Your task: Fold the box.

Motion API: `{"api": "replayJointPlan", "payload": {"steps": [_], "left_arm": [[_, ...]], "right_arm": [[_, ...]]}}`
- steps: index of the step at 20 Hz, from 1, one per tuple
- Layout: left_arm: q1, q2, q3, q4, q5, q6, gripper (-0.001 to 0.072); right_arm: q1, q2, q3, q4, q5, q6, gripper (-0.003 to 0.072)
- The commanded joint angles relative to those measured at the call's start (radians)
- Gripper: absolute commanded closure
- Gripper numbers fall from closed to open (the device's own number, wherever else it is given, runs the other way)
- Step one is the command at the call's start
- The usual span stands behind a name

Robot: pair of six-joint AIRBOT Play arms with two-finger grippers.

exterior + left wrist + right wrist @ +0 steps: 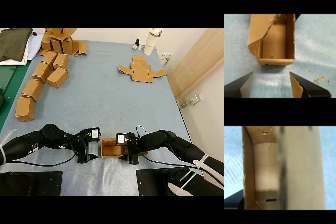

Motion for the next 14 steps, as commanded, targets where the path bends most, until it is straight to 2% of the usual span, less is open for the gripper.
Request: {"api": "replayJointPlan", "payload": {"steps": [1, 7, 14], "left_arm": [[-0.021, -0.038, 0.008, -0.055, 0.016, 0.054, -0.0002], [-0.022, -0.077, 0.041, -0.077, 0.003, 0.055, -0.0003], [-0.074, -0.105, 0.041, -0.098, 0.022, 0.054, -0.0003]], "right_arm": [[0.001, 0.0, 0.0, 0.0, 0.0, 0.0, 0.0088], [0.001, 0.0, 0.0, 0.0, 0.0, 0.0, 0.0088], [0.001, 0.0, 0.0, 0.0, 0.0, 0.0, 0.0088]]}}
